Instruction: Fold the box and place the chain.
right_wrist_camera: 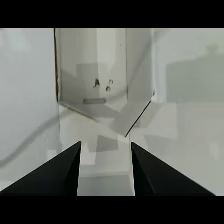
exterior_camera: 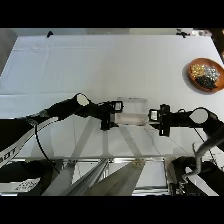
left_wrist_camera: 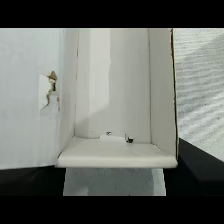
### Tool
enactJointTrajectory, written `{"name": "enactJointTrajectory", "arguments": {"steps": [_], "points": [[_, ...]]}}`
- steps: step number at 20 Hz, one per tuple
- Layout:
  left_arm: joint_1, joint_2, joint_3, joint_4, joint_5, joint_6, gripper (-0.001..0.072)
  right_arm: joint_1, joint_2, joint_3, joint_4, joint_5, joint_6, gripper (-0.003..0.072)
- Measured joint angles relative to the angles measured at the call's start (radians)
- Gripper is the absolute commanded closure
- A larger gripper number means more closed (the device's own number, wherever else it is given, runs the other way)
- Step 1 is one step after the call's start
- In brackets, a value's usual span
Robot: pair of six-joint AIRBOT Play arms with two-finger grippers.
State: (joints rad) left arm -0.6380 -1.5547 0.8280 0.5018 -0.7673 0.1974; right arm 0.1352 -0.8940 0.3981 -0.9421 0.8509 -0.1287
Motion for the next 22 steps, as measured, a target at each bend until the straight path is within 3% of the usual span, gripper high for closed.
{"name": "enactJointTrajectory", "arguments": {"steps": [2,5,12,15,22], "points": [[0.000,0.000,0.000,0.000,0.000,0.000,0.0264,0.000,-0.010,0.000,0.055,-0.014,-0.016,0.0432],[0.000,0.000,0.000,0.000,0.000,0.000,0.0264,0.000,-0.015,0.000,0.117,-0.020,-0.028,0.0521],[0.000,0.000,0.000,0.000,0.000,0.002,0.0264,0.000,-0.018,0.001,0.148,0.010,-0.037,0.0506],[0.000,0.000,0.000,0.000,0.000,0.000,0.0264,0.000,-0.018,0.000,0.092,0.027,-0.032,0.0419],[0.000,0.000,0.000,0.000,0.000,0.000,0.0264,0.000,-0.019,0.000,0.058,0.019,-0.010,0.0430]]}}
